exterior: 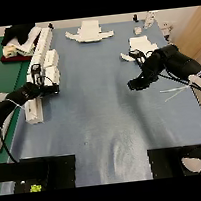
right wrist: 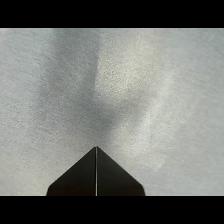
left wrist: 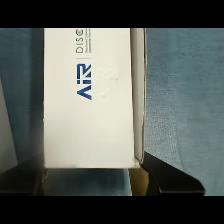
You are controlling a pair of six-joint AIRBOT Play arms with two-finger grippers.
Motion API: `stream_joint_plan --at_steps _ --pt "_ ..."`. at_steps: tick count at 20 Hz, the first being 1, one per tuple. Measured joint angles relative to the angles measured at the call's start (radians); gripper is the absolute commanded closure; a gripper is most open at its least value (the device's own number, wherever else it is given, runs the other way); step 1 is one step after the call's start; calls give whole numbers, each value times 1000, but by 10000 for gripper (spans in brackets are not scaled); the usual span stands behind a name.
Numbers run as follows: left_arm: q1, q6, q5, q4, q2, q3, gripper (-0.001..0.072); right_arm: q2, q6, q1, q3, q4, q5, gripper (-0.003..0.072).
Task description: Fold the box.
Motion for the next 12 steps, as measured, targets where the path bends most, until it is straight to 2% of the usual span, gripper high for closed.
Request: stream_joint_plan --at_steps 9,12 --pt "2 0 -52 4 -162 218 203 0 0 0 0 1 0 682" --pt "2 5 -77 8 -188 258 203 0 0 0 0 0 0 682"
